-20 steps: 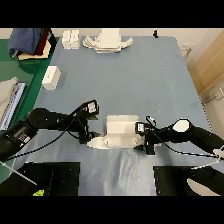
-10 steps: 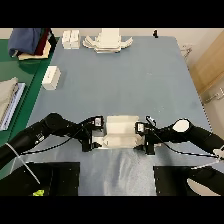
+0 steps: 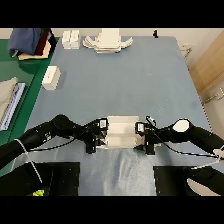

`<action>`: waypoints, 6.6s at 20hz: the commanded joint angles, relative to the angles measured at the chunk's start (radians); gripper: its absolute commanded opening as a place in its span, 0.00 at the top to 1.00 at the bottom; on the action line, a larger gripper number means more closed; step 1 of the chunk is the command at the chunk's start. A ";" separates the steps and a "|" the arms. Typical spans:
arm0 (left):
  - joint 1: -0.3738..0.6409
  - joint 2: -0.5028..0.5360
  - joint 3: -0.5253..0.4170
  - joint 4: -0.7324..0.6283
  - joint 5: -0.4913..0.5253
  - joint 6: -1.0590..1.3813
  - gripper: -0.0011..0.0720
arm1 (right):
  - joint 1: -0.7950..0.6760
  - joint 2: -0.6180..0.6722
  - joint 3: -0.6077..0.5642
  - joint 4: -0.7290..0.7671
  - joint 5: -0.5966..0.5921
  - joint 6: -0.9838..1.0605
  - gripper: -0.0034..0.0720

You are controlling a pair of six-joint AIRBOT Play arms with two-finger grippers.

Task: Fold the box.

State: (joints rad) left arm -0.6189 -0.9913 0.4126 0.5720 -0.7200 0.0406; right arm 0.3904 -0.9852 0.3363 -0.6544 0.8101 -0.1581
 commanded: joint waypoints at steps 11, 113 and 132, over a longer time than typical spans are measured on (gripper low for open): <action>-0.107 -0.024 0.000 -0.138 0.145 0.051 0.84 | 0.000 0.000 0.001 0.000 0.000 0.000 0.27; -0.381 -0.171 0.438 0.582 -0.265 -2.311 0.07 | 0.000 0.000 0.001 0.000 0.000 0.000 0.27; -0.119 0.175 0.590 0.751 -0.708 -2.074 0.97 | 0.000 0.000 0.001 0.000 0.000 0.000 0.27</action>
State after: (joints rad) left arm -0.7967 -0.8825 1.0073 1.2003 -1.3415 -2.0022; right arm 0.3901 -0.9855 0.3367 -0.6548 0.8104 -0.1585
